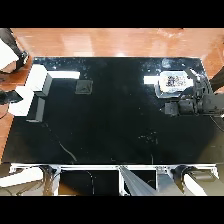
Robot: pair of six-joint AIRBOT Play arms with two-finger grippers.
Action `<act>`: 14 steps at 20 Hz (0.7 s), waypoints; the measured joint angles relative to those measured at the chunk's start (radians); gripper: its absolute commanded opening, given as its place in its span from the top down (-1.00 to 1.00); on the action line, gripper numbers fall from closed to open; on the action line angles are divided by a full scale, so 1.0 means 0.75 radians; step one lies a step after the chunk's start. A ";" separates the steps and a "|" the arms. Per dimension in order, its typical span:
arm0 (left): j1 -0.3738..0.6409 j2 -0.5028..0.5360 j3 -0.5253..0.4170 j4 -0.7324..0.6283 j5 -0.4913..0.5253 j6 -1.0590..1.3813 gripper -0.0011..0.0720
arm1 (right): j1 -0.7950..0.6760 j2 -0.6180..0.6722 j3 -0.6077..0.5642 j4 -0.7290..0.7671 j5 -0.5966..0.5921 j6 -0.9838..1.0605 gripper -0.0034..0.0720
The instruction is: Fold the box and place the chain.
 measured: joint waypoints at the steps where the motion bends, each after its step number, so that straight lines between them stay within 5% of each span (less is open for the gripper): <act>1: -0.012 -0.019 0.007 0.001 0.015 0.005 -0.80 | 0.000 0.000 0.000 0.001 0.001 0.001 0.85; 7: -0.053 -0.050 0.185 0.116 -0.158 -0.131 -0.72 | 0.000 0.000 0.000 0.003 0.024 0.015 0.85; 8: -0.061 -0.041 0.237 0.073 -0.213 -0.197 -0.39 | 0.000 0.000 0.008 0.007 0.057 0.015 0.85; 9: -0.075 -0.025 0.286 0.002 -0.266 -0.268 0.46 | 0.000 0.000 0.025 0.010 0.092 0.016 0.85; 10: -0.096 -0.005 0.330 -0.074 -0.306 -0.327 0.92 | -0.004 0.000 0.061 0.003 0.118 0.017 0.85; 14: -0.275 0.174 0.400 -0.264 -0.439 -0.452 0.92 | -0.057 0.038 0.249 -0.224 0.059 0.119 0.85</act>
